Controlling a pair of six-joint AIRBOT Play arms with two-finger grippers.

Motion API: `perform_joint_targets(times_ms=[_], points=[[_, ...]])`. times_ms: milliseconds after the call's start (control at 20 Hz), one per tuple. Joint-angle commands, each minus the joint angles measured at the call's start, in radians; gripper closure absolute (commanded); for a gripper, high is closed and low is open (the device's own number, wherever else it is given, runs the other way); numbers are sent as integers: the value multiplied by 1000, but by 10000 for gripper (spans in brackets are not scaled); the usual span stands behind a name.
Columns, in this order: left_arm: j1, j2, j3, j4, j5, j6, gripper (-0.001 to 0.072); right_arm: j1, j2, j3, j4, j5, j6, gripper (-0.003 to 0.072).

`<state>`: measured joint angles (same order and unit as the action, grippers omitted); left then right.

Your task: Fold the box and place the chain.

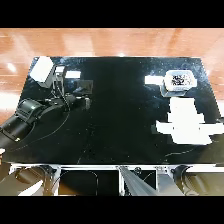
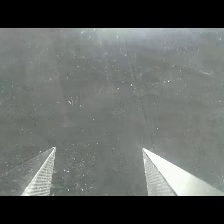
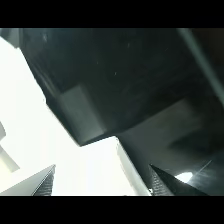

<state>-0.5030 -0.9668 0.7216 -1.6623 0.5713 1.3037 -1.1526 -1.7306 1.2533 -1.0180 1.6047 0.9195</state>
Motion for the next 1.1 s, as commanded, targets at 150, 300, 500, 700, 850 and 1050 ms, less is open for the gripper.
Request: perform_joint_targets(times_ms=[150, 300, 500, 700, 850, 1050], points=[[0, -2, 0, -4, -1, -3, 93, 63, -49, -1, -66, 107, 42, -20], [0, -2, 0, -4, -2, -4, 93, 92, -49, -10, -110, 105, 50, -20], [0, -2, 0, -4, -4, -4, 93, 121, -48, -14, -105, 92, 24, 664], [0, -2, 0, -12, -3, -27, 93, 162, -48, -16, -25, 104, -9, 656], [0, -1, 0, -23, 9, -29, 93, 264, -37, -57, 80, 119, -13, 656], [17, -1, 4, -24, 98, -29, 93, 508, 60, -221, 205, 24, -45, 656]])
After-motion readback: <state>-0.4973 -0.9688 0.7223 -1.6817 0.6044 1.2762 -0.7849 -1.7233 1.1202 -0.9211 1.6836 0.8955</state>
